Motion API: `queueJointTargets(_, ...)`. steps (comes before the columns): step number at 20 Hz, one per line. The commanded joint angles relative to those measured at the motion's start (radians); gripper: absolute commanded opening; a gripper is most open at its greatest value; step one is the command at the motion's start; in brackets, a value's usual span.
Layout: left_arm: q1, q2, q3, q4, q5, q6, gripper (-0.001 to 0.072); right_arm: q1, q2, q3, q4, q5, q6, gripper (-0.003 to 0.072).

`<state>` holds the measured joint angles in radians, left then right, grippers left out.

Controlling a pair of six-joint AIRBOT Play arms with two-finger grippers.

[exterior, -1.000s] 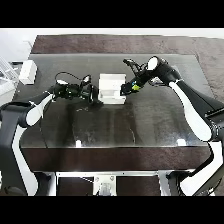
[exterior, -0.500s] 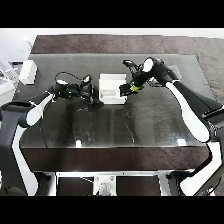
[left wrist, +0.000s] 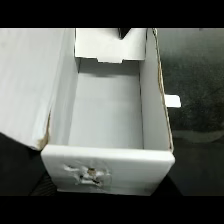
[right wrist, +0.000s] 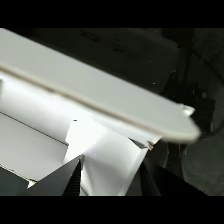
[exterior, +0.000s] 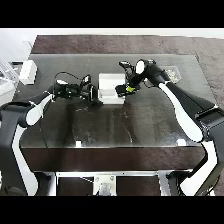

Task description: Fold the box and place the chain.

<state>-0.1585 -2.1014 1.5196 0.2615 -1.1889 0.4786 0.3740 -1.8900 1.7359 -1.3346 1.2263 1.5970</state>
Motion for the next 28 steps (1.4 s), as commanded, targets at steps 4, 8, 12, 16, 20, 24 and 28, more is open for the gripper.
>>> queueJointTargets(4,-0.001,0.0,0.0,0.0,-0.012,0.0,0.0522,0.011,-0.027,0.009,-0.074,-0.014,0.092,0.0416)
queueJointTargets(8,-0.001,0.0,0.0,0.0,-0.012,0.0,0.0522,0.011,-0.028,0.014,-0.077,-0.021,0.098,0.0385)
queueJointTargets(12,-0.001,0.0,0.0,0.0,-0.012,0.0,0.0522,0.024,-0.028,0.02,-0.117,-0.021,0.101,0.037)
queueJointTargets(16,-0.001,0.0,0.0,0.0,-0.012,0.001,0.0522,0.034,-0.028,0.02,-0.189,-0.021,0.161,0.0367)
queueJointTargets(20,-0.001,0.0,0.0,0.0,-0.012,0.0,0.0522,0.036,-0.028,0.02,-0.206,-0.002,0.184,0.0365)
queueJointTargets(24,-0.001,0.0,0.0,0.0,-0.011,0.001,0.0522,0.036,-0.028,0.02,-0.213,0.006,0.193,0.0363)
queueJointTargets(28,-0.001,0.0,0.0,0.0,-0.011,0.001,0.0522,0.037,-0.028,0.02,-0.223,0.006,0.203,0.0328)
